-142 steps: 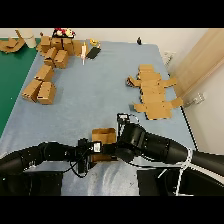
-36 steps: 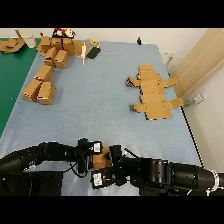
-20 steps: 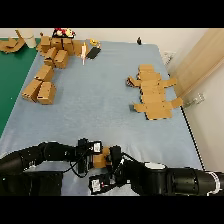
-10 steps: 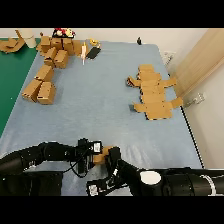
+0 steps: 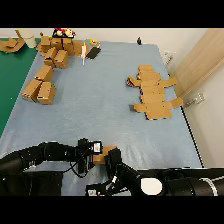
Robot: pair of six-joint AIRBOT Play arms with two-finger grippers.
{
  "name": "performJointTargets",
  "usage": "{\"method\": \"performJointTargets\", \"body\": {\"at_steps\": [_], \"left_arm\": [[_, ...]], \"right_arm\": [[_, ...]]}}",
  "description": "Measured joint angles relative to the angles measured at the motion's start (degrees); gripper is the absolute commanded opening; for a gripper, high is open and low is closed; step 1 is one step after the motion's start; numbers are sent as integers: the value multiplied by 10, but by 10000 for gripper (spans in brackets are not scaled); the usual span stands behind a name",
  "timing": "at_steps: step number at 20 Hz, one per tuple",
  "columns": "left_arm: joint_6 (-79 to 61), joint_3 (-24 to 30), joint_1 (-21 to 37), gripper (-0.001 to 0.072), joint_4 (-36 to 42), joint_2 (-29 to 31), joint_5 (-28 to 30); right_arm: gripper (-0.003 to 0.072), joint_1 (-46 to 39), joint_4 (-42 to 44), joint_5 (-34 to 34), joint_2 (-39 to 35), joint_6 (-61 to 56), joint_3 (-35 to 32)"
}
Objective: Fold the box.
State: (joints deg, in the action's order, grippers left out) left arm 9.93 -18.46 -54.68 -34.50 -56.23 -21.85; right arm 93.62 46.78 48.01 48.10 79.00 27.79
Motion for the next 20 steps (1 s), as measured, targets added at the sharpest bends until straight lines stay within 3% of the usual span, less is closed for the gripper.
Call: {"method": "performJointTargets", "body": {"at_steps": [4,5,10,20], "left_arm": [[0,0,0,446,0,0,0],[0,0,0,446,0,0,0],[0,0,0,446,0,0,0],[0,0,0,446,0,0,0]], "right_arm": [[258,3,-12,12,0,-5,13],[217,3,-14,15,0,-6,15],[183,4,-21,25,0,-9,24],[178,3,-2,39,2,-10,20]]}}
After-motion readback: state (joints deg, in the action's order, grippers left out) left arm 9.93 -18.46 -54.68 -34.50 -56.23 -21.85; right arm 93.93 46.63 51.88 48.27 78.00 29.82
